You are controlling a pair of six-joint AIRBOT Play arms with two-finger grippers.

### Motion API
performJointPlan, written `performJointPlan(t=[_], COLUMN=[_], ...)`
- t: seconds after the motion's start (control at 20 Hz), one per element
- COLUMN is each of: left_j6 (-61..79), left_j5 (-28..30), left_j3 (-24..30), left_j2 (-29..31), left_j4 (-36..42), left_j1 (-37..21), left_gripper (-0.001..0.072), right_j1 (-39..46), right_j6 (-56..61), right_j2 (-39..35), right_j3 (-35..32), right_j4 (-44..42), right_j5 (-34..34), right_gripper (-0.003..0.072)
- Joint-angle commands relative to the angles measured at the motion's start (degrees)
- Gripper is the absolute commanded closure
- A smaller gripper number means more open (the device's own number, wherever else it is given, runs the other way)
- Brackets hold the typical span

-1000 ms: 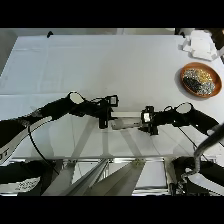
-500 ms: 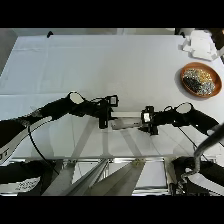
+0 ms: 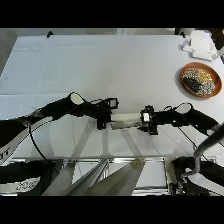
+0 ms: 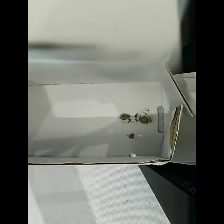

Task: Fold the box and place the chain.

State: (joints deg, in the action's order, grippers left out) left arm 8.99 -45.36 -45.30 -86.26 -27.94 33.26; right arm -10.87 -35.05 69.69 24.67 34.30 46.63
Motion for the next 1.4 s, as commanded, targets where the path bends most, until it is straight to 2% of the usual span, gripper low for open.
performJointPlan(t=[0.0, 0.05, 0.4, 0.55, 0.85, 1.1, 1.2, 1.25, 1.3, 1.35], left_j6=[0.0, 0.0, -0.5, -6.8, -28.8, -34.2, -37.6, -40.0, -42.7, -44.5], left_j5=[-1.1, -1.1, -1.1, -0.1, -0.1, -2.0, -4.7, -6.9, -9.4, -12.3], left_j3=[-0.1, -0.1, -0.1, -0.1, -0.1, -0.1, -0.1, -0.1, -0.1, -0.1], left_j2=[1.6, 2.3, 8.0, 10.1, 13.8, 21.1, 24.1, 25.4, 26.4, 26.9], left_j4=[1.4, 1.4, -0.3, -6.5, -26.7, -29.6, -29.6, -29.5, -29.5, -29.4], left_j1=[0.0, 0.0, -0.1, -0.1, -0.1, -0.1, -0.1, -0.1, -0.1, -0.1], left_gripper=[0.0232, 0.0184, 0.0184, 0.0183, 0.0183, 0.0189, 0.0224, 0.0276, 0.0408, 0.0590], right_j1=[0.0, 0.0, 0.0, 0.0, 0.0, 0.0, 0.0, 0.0, 0.0, 0.0], right_j6=[0.0, 0.0, 0.0, 0.0, 0.0, 0.0, 0.0, 0.0, 0.0, 0.0], right_j2=[0.0, 0.0, 0.0, 0.0, 0.0, 0.0, 0.0, 0.0, 0.0, 0.0], right_j3=[0.0, 0.0, 0.0, 0.0, 0.0, 0.0, 0.0, 0.0, 0.0, 0.0], right_j4=[0.2, 0.2, 0.2, 0.2, 0.2, 0.2, 0.2, 0.2, 0.2, 0.2], right_j5=[0.5, 0.5, 0.5, 0.5, 0.5, 0.5, 0.5, 0.5, 0.5, 0.5], right_gripper=[0.0269, 0.0269, 0.0269, 0.0269, 0.0269, 0.0269, 0.0269, 0.0269, 0.0269, 0.0269])
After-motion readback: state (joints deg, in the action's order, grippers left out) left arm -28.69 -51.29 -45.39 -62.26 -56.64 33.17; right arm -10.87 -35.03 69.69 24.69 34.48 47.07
